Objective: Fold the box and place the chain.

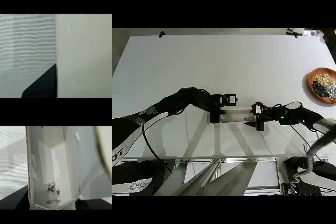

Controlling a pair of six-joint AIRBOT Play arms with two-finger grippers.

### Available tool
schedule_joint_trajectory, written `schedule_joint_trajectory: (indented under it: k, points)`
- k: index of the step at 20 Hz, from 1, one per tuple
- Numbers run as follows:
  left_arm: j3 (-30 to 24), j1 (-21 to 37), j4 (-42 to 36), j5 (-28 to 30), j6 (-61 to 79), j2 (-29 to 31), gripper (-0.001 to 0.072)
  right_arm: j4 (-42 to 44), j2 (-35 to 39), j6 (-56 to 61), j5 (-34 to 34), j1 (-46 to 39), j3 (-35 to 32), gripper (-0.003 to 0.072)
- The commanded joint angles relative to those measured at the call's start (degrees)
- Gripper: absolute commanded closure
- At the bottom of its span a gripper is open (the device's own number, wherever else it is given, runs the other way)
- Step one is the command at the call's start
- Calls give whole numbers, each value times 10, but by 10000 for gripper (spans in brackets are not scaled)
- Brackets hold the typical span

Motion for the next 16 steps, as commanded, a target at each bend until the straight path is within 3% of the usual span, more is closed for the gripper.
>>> schedule_joint_trajectory:
  k: [1,16]
  points:
    - [0,0,0,0,0,0,700,-3,0,0,-3,1,0,287]
    - [0,0,0,0,0,0,700,-21,0,0,-4,1,0,280]
